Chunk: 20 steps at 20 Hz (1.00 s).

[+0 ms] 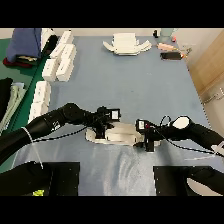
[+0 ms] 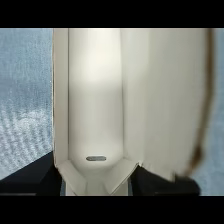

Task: Fold the box.

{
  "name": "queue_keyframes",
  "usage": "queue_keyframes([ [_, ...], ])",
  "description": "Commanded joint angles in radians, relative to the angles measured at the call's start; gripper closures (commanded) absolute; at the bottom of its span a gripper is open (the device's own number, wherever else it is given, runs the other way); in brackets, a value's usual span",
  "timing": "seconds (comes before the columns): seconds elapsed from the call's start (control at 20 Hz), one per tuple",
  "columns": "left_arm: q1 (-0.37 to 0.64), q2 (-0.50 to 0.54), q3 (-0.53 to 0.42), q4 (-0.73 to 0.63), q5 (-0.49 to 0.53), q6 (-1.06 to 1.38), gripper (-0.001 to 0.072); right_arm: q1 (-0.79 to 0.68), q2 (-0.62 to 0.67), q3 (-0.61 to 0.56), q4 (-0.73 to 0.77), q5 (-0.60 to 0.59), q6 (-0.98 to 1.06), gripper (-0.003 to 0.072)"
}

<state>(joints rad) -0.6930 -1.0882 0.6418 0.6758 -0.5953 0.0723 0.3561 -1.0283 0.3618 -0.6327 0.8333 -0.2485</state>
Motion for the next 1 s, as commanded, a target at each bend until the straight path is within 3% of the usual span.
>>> queue_keyframes([
  [0.0, 0.001, 0.001, 0.001, -0.045, 0.026, 0.003, 0.0694, 0.001, 0.001, 0.0, 0.0, -0.004, -0.003, 0.0175],
  [0.3, 0.0, 0.001, 0.001, -0.101, -0.12, -0.171, 0.0694, 0.001, 0.001, 0.0, 0.0, -0.004, -0.003, 0.0176],
  [0.55, 0.0, 0.001, 0.001, -0.1, -0.179, -0.235, 0.0694, 0.001, 0.001, 0.0, 0.0, -0.004, -0.003, 0.0175],
  [0.95, 0.002, 0.001, 0.001, -0.085, -0.171, -0.256, 0.0694, 0.001, 0.001, 0.0, 0.0, -0.004, -0.003, 0.0176],
])
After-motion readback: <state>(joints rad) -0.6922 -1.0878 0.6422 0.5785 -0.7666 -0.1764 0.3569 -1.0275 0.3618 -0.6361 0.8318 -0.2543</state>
